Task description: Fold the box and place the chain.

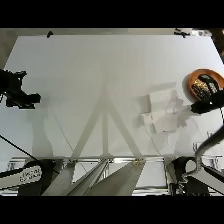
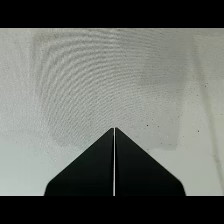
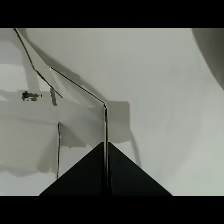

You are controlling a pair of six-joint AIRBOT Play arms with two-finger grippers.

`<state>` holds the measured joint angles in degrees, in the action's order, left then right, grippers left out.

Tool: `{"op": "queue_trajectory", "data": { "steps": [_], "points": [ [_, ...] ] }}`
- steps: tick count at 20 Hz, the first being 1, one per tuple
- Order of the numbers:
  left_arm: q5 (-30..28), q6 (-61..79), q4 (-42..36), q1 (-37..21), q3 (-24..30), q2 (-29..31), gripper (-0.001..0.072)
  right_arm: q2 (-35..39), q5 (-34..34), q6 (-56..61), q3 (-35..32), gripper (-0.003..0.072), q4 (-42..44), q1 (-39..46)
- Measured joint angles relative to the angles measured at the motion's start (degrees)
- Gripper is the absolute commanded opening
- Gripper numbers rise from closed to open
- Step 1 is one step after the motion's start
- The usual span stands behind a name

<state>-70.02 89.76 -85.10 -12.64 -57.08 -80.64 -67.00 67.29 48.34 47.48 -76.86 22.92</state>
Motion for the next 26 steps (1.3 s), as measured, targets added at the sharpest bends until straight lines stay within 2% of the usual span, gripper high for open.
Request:
{"op": "queue_trajectory", "data": {
  "steps": [4,7,11,15,18,21,23,26],
  "points": [
    [0.0,0.0,0.0,0.0,0.0,0.0,0.0013,1.4,-0.9,-3.4,-3.0,0.0000,10.9,-6.3],
    [0.0,0.0,0.0,0.0,0.0,0.0,0.0013,1.8,-3.5,-4.4,-8.2,0.0000,17.5,-12.5],
    [0.0,0.0,0.0,0.0,0.0,0.0,0.0013,2.0,-13.5,-4.8,-16.7,0.0000,29.1,-22.9],
    [0.0,0.0,0.0,0.0,0.0,0.0,0.0013,2.1,-23.2,-1.6,-20.8,0.0000,34.9,-34.1],
    [1.0,0.0,0.0,0.0,0.0,0.0,0.0013,4.1,-29.4,5.0,-21.7,0.0000,34.4,-39.1],
    [2.1,-0.2,-0.1,0.0,0.0,0.0,0.0013,8.4,-32.9,17.0,-22.1,0.0001,26.2,-41.1],
    [2.5,-1.2,-1.4,0.0,0.0,0.0,0.0013,11.4,-33.2,25.3,-22.2,0.0001,18.3,-41.7],
    [4.6,0.0,-5.6,0.3,0.0,0.0,0.0014,14.1,-30.0,33.1,-22.2,0.0002,10.1,-42.1]
  ]
}}
